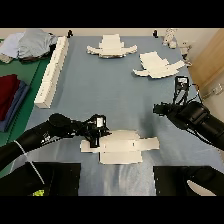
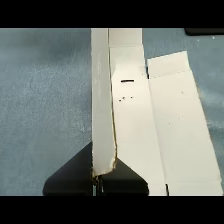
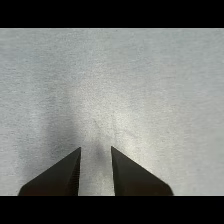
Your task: Fold the box.
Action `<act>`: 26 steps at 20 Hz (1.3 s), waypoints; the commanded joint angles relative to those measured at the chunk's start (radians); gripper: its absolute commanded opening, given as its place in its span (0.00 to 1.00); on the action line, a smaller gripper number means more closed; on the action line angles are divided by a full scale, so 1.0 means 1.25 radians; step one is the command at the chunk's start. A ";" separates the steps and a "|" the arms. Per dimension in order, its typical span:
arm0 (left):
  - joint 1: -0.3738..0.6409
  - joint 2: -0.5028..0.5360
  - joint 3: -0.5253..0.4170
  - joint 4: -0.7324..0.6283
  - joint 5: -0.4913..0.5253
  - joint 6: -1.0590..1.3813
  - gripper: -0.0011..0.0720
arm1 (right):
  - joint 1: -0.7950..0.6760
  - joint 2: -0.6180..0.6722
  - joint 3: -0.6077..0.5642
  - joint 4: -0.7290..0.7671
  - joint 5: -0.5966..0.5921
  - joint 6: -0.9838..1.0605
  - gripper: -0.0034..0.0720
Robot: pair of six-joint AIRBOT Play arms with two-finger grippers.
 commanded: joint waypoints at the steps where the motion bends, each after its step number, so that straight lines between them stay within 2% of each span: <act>1: -0.004 -0.001 -0.011 -0.011 0.012 0.003 0.03 | 0.000 -0.001 0.000 0.001 0.001 0.000 0.42; 7: -0.004 0.000 -0.011 -0.006 -0.067 -0.020 0.03 | 0.000 0.000 0.001 0.002 0.000 0.000 0.42; 12: -0.004 -0.001 -0.011 0.029 -0.070 -0.062 0.03 | 0.000 -0.001 0.001 0.001 0.001 0.000 0.42; 14: -0.003 -0.002 -0.011 0.028 -0.053 -0.059 0.03 | 0.000 -0.001 0.001 0.001 0.001 0.000 0.42; 16: -0.004 0.010 -0.006 0.014 -0.012 0.024 0.03 | 0.000 0.000 0.001 0.001 0.000 0.000 0.42; 19: -0.004 0.050 -0.005 -0.072 0.051 0.117 0.03 | 0.000 -0.001 0.001 0.004 0.000 0.000 0.42; 26: -0.004 0.062 -0.052 -0.081 0.061 0.153 0.02 | 0.000 -0.001 0.001 0.004 0.000 0.000 0.42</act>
